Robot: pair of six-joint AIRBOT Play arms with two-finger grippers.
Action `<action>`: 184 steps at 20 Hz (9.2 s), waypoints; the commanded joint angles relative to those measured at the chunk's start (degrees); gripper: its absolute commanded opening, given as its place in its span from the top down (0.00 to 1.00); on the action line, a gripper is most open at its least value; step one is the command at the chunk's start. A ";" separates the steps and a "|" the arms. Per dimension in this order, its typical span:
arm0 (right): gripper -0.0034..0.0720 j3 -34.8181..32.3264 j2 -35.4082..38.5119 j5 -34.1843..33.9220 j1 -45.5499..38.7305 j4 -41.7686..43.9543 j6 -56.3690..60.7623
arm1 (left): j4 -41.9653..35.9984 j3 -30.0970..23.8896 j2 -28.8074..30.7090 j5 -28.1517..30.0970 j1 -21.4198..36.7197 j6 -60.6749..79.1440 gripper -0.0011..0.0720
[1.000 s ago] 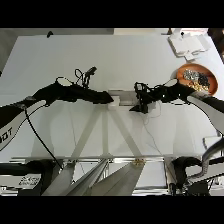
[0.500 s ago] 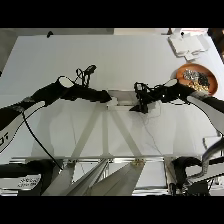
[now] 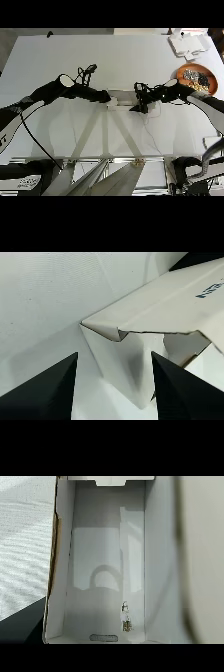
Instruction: Fold the box and place the chain.
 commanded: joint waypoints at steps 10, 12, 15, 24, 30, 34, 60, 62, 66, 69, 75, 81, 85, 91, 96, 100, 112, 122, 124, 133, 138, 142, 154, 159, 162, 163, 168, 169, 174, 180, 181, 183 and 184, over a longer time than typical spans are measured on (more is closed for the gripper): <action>0.39 0.02 0.00 0.04 0.02 0.00 0.02 | 29.68 4.92 -0.33 -3.08 -8.94 -29.62 0.39; 0.39 0.02 -0.02 0.04 0.02 0.00 0.02 | 32.76 5.27 -0.35 -3.50 -10.49 -33.75 0.39; 0.39 0.02 -0.02 0.04 0.02 0.00 0.02 | 39.08 8.66 -0.70 -5.79 -12.37 -41.55 0.39; 0.39 0.02 0.00 0.04 0.02 0.00 0.02 | 43.67 16.41 -7.96 -10.16 -16.98 -59.54 0.46; 0.39 0.02 0.00 0.04 0.02 0.00 0.02 | 43.65 16.41 -9.55 -10.45 -17.81 -64.17 0.54; 0.39 0.02 0.00 0.04 0.02 0.00 0.02 | 43.69 16.41 -10.27 -9.86 -17.84 -64.13 0.87; 0.39 0.02 -0.02 0.04 0.02 0.00 0.02 | 19.80 8.09 9.16 -23.02 1.60 3.37 0.12; 0.39 0.02 -0.02 0.04 0.02 0.00 0.02 | 14.82 3.28 9.09 -17.00 5.35 26.40 0.11; 0.39 0.02 -0.02 0.04 0.02 0.00 0.02 | 0.68 -1.68 6.03 -15.93 11.76 65.61 0.03; 0.39 0.02 0.00 0.04 0.02 0.00 0.02 | -10.27 -1.79 1.27 -16.11 14.03 81.85 0.03; 0.39 0.02 0.00 0.04 0.02 0.00 0.02 | -21.07 -1.79 -8.72 -18.23 13.53 100.41 0.03; 0.40 0.02 -0.02 0.04 0.02 0.00 0.02 | -21.27 -1.77 -10.21 -18.64 11.52 100.96 0.03; 0.40 0.02 0.00 0.04 0.02 0.00 0.02 | -21.51 -1.77 -10.21 -17.49 9.22 100.91 0.03; 0.40 0.02 -0.02 0.04 0.02 0.00 0.02 | -22.10 -1.77 -10.05 -14.73 8.57 98.07 0.03; 0.40 0.02 -0.02 0.04 0.02 0.00 0.02 | -22.29 -1.77 -10.01 -13.66 8.66 97.48 0.03; 0.40 0.02 0.00 0.04 0.02 0.00 0.02 | -22.29 -1.77 -9.94 -12.41 8.66 96.91 0.03; 0.40 0.02 0.00 0.04 0.02 0.00 0.02 | -22.82 -1.75 -9.92 -10.60 7.45 98.33 0.03; 0.40 0.02 0.00 0.04 0.02 0.00 0.02 | -22.80 -1.07 -10.05 -3.04 4.28 94.55 0.14; 0.40 0.02 0.00 0.04 0.02 0.00 0.02 | -22.36 -1.03 -10.05 -1.86 3.85 93.90 0.15; 0.40 0.02 -0.02 0.04 0.02 0.00 0.02 | -20.65 -1.03 -10.03 -3.08 3.54 94.55 0.47; 0.40 0.02 0.00 0.04 0.02 0.00 0.02 | -20.65 -1.03 -10.03 -3.08 3.54 94.55 0.47; 0.40 0.02 0.00 0.04 0.02 0.00 0.02 | -20.65 -1.05 -10.03 -3.08 3.54 94.55 0.47; 0.40 0.02 0.00 4.35 0.15 2.47 0.02 | -20.65 -1.03 -10.03 -3.06 3.54 94.55 0.47; 0.27 0.02 1.92 4.48 -1.27 -2.25 0.33 | -20.68 -1.03 -10.01 -3.06 3.54 94.57 0.47; 0.27 0.02 4.37 4.96 -4.09 -4.68 2.54 | -20.68 -1.03 -10.01 -3.06 3.54 94.55 0.47; 0.27 0.02 5.25 5.38 -5.27 -5.53 3.15 | -20.68 -1.05 -10.01 -3.06 3.54 94.55 0.47; 0.00 0.02 7.91 7.85 -9.40 -9.75 3.15 | -20.68 -1.03 -10.01 -3.06 3.54 94.57 0.47; 0.00 0.02 7.91 7.87 -9.44 -9.84 3.28 | -20.68 -1.03 -10.01 -3.06 3.54 94.55 0.47; 0.01 0.02 8.07 7.82 -9.44 -9.90 3.28 | -20.68 -1.03 -10.01 -3.06 3.54 94.55 0.47; 0.02 0.02 12.24 7.82 -9.44 -11.65 8.70 | -20.68 -1.05 -10.01 -3.06 3.54 94.55 0.47; 0.03 0.04 13.27 7.85 -9.44 -12.76 10.23 | -20.68 -1.05 -10.01 -3.06 3.54 94.55 0.47; 0.04 0.02 15.04 7.85 -9.44 -15.19 12.15 | -20.70 -1.05 -10.01 -3.06 3.54 94.55 0.47; 0.07 0.02 15.37 8.28 -9.44 -14.88 12.57 | -20.70 -1.03 -10.01 -3.06 3.54 94.55 0.47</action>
